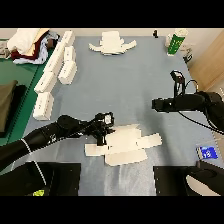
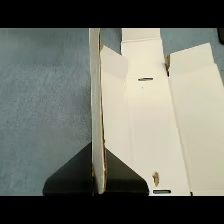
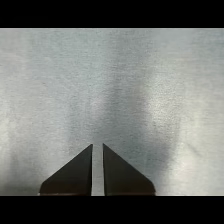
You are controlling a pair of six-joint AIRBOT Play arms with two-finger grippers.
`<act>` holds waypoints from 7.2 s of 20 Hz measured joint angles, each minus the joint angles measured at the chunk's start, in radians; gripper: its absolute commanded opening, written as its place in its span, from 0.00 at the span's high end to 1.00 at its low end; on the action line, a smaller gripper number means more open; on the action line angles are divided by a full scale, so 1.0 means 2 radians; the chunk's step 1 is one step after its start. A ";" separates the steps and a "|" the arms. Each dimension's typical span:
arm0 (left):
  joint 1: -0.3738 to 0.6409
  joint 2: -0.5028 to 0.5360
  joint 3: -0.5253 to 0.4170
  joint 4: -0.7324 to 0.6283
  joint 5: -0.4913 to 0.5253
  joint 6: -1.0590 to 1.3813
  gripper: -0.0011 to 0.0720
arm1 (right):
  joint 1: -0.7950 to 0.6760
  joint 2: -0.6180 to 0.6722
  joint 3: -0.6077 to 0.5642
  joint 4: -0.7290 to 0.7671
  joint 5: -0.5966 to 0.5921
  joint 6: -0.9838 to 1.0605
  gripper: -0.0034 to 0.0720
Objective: Fold the box.
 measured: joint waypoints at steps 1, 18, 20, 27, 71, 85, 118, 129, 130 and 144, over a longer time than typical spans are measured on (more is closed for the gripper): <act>0.000 0.002 0.004 0.001 -0.001 0.001 0.97 | 0.000 0.000 0.000 0.001 0.000 0.000 0.83; -0.068 0.014 -0.021 -0.137 0.072 0.255 0.97 | 0.000 0.000 0.000 0.019 0.004 0.000 0.83; -0.059 0.004 -0.022 -0.143 0.067 0.245 0.97 | 0.000 0.000 0.000 0.020 0.004 0.000 0.83; 0.046 -0.007 0.023 -0.069 -0.050 0.101 0.97 | 0.000 0.000 0.000 0.020 0.004 0.000 0.83; 0.101 -0.067 0.060 0.090 -0.243 -0.078 0.97 | 0.161 0.067 -0.003 -0.026 -0.137 0.143 0.96; 0.101 -0.067 0.060 0.090 -0.243 -0.079 0.97 | 0.565 0.042 -0.060 -0.239 -0.142 0.188 0.07; 0.101 -0.067 0.060 0.090 -0.242 -0.079 0.97 | 0.529 0.074 -0.091 -0.355 -0.105 0.196 0.00; 0.101 -0.067 0.060 0.090 -0.242 -0.079 0.97 | 0.263 0.113 -0.159 0.031 0.005 -0.388 0.00; 0.101 -0.067 0.060 0.090 -0.243 -0.079 0.97 | 0.253 0.108 -0.160 0.054 0.006 -0.417 0.00; 0.101 -0.067 0.060 0.090 -0.243 -0.079 0.97 | 0.224 0.076 -0.166 0.131 0.024 -0.596 0.02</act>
